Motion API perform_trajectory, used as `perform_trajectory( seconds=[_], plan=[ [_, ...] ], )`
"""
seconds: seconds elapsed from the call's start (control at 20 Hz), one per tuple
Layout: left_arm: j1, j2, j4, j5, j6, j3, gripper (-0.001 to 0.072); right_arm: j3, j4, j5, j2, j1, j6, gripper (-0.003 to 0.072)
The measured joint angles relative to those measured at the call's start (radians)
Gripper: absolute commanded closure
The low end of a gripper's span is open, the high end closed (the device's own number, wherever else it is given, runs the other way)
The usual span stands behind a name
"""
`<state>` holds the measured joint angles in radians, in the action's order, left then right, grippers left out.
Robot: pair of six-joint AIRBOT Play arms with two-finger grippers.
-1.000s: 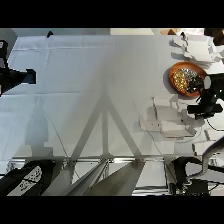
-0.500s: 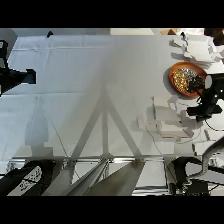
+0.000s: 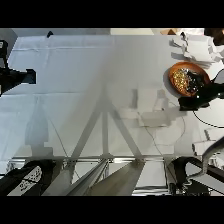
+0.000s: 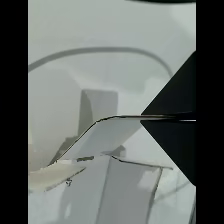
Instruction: Fold the box and place the chain.
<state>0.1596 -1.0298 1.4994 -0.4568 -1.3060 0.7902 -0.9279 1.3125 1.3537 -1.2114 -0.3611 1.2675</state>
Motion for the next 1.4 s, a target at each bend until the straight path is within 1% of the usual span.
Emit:
perform_trajectory(
  seconds=[0.15,0.25,0.35,0.55,0.65,0.8,1.0,1.4],
  plan=[
    [0.000,0.000,0.000,0.000,0.000,0.000,0.0010,0.001,-0.120,-0.070,0.015,0.073,-0.053,0.0677],
    [0.000,0.000,0.000,0.000,0.000,0.000,0.0010,0.005,-0.172,-0.144,0.021,0.154,-0.077,0.0677],
    [0.000,0.000,0.000,0.000,0.000,0.000,0.0010,0.019,-0.200,-0.242,0.023,0.249,-0.095,0.0677],
    [0.000,0.000,0.000,0.000,0.000,0.000,0.0010,0.075,-0.270,-0.503,0.023,0.421,-0.109,0.0680],
    [0.000,0.000,0.000,0.000,0.000,0.000,0.0010,0.122,-0.316,-0.628,0.021,0.474,-0.105,0.0680],
    [0.000,0.000,0.000,0.000,0.000,0.000,0.0010,0.191,-0.350,-0.750,0.019,0.510,-0.090,0.0679],
    [0.000,0.000,0.000,0.000,0.000,0.000,0.0010,0.253,-0.360,-0.820,0.016,0.527,-0.071,0.0678],
    [0.000,0.000,0.000,0.000,0.000,0.000,0.0010,0.282,-0.302,-0.856,0.009,0.532,-0.030,0.0677]
  ],
)
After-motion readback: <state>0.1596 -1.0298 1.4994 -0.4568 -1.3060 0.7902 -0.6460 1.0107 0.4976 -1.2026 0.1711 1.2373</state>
